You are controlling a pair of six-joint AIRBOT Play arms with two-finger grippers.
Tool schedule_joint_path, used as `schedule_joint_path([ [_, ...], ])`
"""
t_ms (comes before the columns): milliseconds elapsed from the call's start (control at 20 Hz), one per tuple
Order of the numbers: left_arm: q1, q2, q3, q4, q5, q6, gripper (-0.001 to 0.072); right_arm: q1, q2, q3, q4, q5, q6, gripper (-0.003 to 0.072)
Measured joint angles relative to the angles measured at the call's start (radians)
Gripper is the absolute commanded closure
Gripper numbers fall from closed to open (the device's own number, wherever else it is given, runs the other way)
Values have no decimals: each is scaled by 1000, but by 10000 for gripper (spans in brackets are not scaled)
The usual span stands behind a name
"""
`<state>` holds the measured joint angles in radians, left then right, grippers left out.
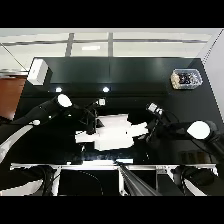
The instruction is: Fold the box and place the chain.
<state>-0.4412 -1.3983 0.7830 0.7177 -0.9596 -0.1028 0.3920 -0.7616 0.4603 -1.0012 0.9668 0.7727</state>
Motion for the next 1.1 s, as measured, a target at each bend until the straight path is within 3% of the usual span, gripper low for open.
schedule_joint_path([
  [450,-11,-2,-5,-17,44,53,682,36,-2,-60,-75,-70,-262,-24],
  [750,-23,-2,-5,-21,59,72,680,118,-39,-63,-43,-81,-428,-23],
  [1100,-24,-1,-5,-21,61,77,681,270,-145,-63,-5,-236,-523,-24],
])
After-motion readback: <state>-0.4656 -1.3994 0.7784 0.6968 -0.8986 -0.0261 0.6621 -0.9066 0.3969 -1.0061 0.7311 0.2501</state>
